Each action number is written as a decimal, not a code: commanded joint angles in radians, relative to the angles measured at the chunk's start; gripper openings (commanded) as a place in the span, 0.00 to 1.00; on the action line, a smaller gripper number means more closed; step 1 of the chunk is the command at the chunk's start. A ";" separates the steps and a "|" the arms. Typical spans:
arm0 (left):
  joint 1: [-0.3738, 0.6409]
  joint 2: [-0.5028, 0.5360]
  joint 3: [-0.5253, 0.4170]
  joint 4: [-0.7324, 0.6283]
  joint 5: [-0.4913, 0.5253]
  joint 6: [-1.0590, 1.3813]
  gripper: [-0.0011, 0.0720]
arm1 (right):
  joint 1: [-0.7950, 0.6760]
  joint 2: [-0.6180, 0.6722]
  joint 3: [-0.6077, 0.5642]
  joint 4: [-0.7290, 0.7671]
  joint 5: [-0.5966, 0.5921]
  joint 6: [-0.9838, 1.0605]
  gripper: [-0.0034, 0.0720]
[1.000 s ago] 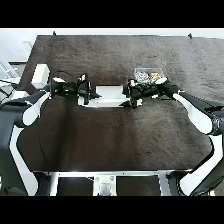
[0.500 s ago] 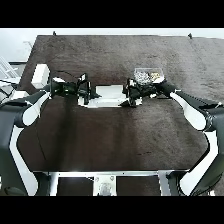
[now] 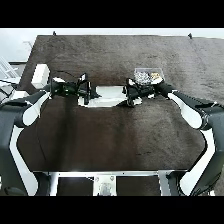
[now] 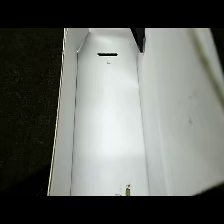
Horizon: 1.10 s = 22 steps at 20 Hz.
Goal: Fold the box and place the chain.
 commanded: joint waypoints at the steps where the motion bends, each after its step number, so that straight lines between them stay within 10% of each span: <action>1: 0.000 0.001 0.000 0.000 -0.002 0.000 0.04 | 0.001 -0.008 0.005 0.001 0.006 0.002 0.89; 22: 0.000 0.001 0.000 0.000 -0.002 0.000 0.05 | 0.001 -0.024 0.047 -0.058 0.007 0.035 0.84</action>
